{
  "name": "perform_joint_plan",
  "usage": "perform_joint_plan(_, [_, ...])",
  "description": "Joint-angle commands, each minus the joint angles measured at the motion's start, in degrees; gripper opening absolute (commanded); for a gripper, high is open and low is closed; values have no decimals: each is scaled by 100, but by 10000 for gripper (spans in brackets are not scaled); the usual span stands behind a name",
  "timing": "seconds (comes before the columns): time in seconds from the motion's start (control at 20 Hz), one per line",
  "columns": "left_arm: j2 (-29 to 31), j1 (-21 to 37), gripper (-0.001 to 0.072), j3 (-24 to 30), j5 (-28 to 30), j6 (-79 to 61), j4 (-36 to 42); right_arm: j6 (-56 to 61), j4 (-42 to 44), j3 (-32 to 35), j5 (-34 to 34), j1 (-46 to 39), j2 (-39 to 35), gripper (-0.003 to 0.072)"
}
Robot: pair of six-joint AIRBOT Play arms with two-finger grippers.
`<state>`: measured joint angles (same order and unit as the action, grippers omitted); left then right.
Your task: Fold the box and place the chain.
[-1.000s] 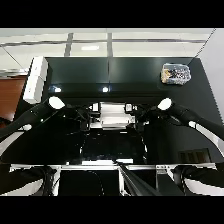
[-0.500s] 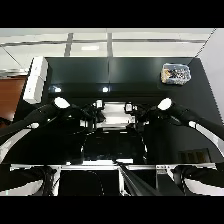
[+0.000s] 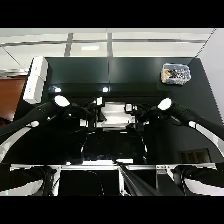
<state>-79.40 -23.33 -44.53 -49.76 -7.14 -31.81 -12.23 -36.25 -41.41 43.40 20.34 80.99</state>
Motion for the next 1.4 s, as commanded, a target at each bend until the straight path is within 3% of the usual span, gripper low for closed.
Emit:
perform_joint_plan(0.0, [273, 251, 25, -284, -393, 1753, -1001, 2, 0, 0, 2, 4, 0, 206])
perform_joint_plan(0.2, [905, 1110, 24, -345, -688, 4881, -3053, 0, 0, 0, 2, 4, 0, 205])
perform_joint_plan(0.3, [896, 1722, 25, -299, -1119, 6802, -3508, 2, 0, 0, 0, 4, 0, 205])
perform_joint_plan(0.4, [800, 2398, 24, -44, -1464, 7825, -3121, 0, 0, 0, 2, 4, 0, 206])
perform_joint_plan(0.6, [140, 3375, 24, 570, -2096, 7291, -874, 0, 0, 0, 2, 4, 0, 205])
perform_joint_plan(0.85, [-649, 2741, 24, 603, -1770, 6857, 131, 2, 0, 0, 2, 4, 0, 205])
perform_joint_plan(0.95, [-839, 2302, 24, 439, -1631, 6789, 33, 0, 0, 0, 2, 4, 0, 206])
perform_joint_plan(1.1, [-1023, 1825, 24, 72, -1797, 6677, 35, 0, 0, 0, 2, 4, 0, 205])
perform_joint_plan(1.3, [-1034, 1878, 31, -485, -2332, 6402, 28, 2, 0, 0, 2, 4, 0, 205])
perform_joint_plan(1.35, [-1034, 1886, 145, -636, -2529, 6404, 20, 0, 0, 0, 2, 4, 0, 205])
